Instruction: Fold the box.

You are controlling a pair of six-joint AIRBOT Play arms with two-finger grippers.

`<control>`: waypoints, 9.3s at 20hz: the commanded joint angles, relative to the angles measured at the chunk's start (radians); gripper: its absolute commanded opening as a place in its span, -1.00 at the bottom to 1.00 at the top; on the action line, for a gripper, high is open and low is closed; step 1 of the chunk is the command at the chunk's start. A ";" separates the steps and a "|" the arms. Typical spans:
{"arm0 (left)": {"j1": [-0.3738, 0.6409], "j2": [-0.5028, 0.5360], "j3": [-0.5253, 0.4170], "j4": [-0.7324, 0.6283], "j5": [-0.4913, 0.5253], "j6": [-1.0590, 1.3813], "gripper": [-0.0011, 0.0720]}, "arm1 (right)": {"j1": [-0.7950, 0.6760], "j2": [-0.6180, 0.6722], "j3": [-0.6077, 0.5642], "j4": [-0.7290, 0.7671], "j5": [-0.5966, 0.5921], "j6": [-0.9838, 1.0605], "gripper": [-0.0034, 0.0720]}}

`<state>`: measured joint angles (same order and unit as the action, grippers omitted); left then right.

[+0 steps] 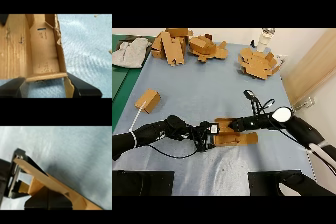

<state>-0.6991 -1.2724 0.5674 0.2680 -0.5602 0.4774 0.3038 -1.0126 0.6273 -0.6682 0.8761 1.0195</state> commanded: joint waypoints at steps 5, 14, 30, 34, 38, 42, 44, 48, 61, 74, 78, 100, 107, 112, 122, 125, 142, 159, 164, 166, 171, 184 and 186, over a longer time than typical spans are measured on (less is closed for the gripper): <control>0.000 0.001 0.000 0.001 0.000 0.000 0.30 | -0.077 -0.329 -0.007 0.256 0.129 -0.203 -0.91; 0.000 0.001 0.000 0.001 0.000 0.000 0.30 | -0.122 -0.299 0.007 0.256 0.084 -0.296 -0.91; 0.000 0.001 0.000 0.002 0.000 0.000 0.30 | -0.081 0.224 0.000 -0.566 0.388 -0.336 0.51; 0.000 0.001 0.000 0.002 0.001 0.000 0.30 | 0.088 0.152 -0.086 -0.604 0.279 -0.367 0.51; 0.000 0.001 0.000 0.002 0.001 0.000 0.30 | 0.148 0.108 -0.089 -0.606 0.004 -0.367 0.51; 0.000 0.001 0.000 0.002 0.001 0.000 0.30 | 0.166 0.064 -0.089 -0.583 -0.002 -0.366 0.42; 0.000 0.001 0.000 0.002 0.001 0.000 0.30 | 0.190 0.060 -0.089 -0.563 0.018 -0.366 -0.23; 0.000 0.001 0.000 0.002 0.001 0.000 0.30 | 0.229 0.060 -0.089 -0.555 0.023 -0.365 -0.81; 0.000 0.001 0.000 0.002 0.000 0.000 0.30 | 0.240 -0.011 -0.089 -0.408 -0.019 -0.366 -0.08; 0.000 0.001 0.000 0.002 0.000 0.000 0.30 | 0.237 0.007 -0.089 -0.500 -0.011 -0.199 -0.90; 0.000 0.001 0.000 0.002 0.000 0.000 0.30 | 0.191 0.107 -0.089 -0.662 0.076 0.026 -0.90; 0.000 0.001 0.000 0.002 0.000 0.000 0.30 | -0.382 0.018 -0.251 -0.169 0.158 0.306 -0.91; 0.000 0.001 0.000 0.002 0.000 0.000 0.30 | -0.302 0.043 -0.249 -0.043 0.151 0.245 -0.91; 0.000 0.001 -0.001 0.002 -0.007 0.001 0.30 | -0.302 0.149 -0.238 -0.065 0.110 0.247 -0.90; 0.000 0.001 -0.001 0.002 -0.008 0.001 0.30 | -0.302 0.264 -0.216 -0.063 0.127 0.301 -0.25; 0.000 0.001 -0.001 0.002 -0.008 0.001 0.30 | -0.301 0.266 -0.218 -0.050 0.155 0.301 0.23; 0.000 0.001 -0.001 0.002 -0.009 0.000 0.30 | -0.276 0.403 -0.220 -0.636 0.117 0.727 -0.90; 0.000 0.001 -0.001 0.002 -0.009 0.000 0.30 | -0.245 0.185 -0.309 -0.179 0.054 0.444 -0.90; 0.000 0.001 -0.001 0.002 -0.009 0.001 0.30 | -0.227 0.196 -0.308 -0.094 0.084 0.401 -0.87; 0.000 0.001 -0.001 0.002 -0.009 0.000 0.30 | -0.227 0.219 -0.300 -0.095 0.101 0.402 -0.82; 0.000 0.001 -0.001 0.002 -0.009 0.000 0.30 | -0.227 0.269 -0.284 -0.192 0.108 0.465 -0.73; 0.000 0.001 -0.001 0.002 -0.009 0.001 0.30 | -0.195 0.332 -0.284 -0.074 0.120 0.448 -0.07; 0.000 0.001 -0.001 0.002 -0.009 0.001 0.30 | -0.178 0.332 -0.284 -0.072 0.116 0.445 -0.07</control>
<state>-0.6991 -1.2720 0.5667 0.2695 -0.5694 0.4778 0.1066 -0.6811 0.3428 -0.7551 0.9955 1.4734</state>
